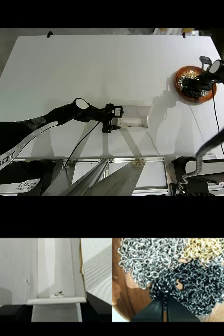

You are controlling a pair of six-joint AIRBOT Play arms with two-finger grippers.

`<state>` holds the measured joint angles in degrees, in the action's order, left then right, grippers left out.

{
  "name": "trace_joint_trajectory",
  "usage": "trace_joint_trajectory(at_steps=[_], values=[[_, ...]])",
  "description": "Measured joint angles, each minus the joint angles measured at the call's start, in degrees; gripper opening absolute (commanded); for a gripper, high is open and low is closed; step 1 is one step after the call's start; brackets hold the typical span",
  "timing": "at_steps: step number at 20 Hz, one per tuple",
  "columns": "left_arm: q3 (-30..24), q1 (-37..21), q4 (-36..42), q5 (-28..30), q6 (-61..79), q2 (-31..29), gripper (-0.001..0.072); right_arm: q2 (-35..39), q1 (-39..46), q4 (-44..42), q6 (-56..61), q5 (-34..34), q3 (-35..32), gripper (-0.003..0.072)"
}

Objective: Fold the box and place the chain.

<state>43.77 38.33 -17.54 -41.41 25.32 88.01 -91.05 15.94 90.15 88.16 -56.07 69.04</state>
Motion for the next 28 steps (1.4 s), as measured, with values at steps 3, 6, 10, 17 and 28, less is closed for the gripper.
trace_joint_trajectory(at_steps=[3,6,10,17,28], values=[[0.0,0.0,0.0,0.0,0.0,0.0,0.015,3.0,0.0,0.9,-0.9,0.0,0.0,0.0014],[0.0,0.0,0.0,0.0,0.0,0.0,0.015,8.1,0.0,1.2,-1.3,-0.5,0.0,0.0014],[0.0,0.0,0.0,0.0,0.0,0.0,0.015,16.0,0.0,1.2,-2.4,-4.6,0.0,0.0014],[0.0,0.0,0.0,0.0,0.0,0.0,0.015,28.9,-0.1,-3.4,-6.2,-13.8,0.0,0.0013],[0.0,0.0,0.0,0.0,0.0,0.0,0.015,41.9,-7.9,-6.5,-7.3,-20.8,-0.1,0.0014]])
